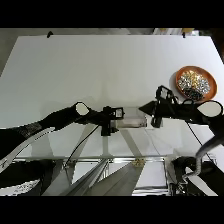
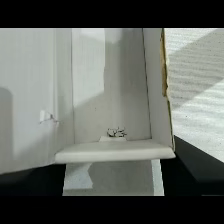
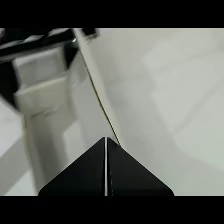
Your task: Fold the box and place the chain.
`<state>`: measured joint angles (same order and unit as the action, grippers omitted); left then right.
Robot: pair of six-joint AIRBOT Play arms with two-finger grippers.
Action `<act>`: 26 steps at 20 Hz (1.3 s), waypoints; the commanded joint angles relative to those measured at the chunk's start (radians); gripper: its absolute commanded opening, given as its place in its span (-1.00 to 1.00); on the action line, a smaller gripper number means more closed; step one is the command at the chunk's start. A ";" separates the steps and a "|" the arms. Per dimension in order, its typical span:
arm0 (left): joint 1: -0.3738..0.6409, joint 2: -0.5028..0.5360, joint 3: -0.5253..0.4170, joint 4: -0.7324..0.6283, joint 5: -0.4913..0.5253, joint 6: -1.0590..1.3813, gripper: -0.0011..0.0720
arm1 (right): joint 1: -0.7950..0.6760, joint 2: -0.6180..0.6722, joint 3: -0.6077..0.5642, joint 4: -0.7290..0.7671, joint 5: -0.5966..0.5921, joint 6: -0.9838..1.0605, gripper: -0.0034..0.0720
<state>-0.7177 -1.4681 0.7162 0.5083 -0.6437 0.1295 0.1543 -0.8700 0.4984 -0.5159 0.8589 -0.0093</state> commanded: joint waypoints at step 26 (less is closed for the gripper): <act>-0.001 0.000 0.000 0.000 0.000 0.001 -0.40 | 0.000 -0.053 -0.001 -0.513 0.157 -0.218 -0.20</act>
<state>-0.7177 -1.4685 0.7162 0.5087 -0.6441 0.1303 0.1543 -0.8566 0.4973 -1.0100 0.9722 -0.0505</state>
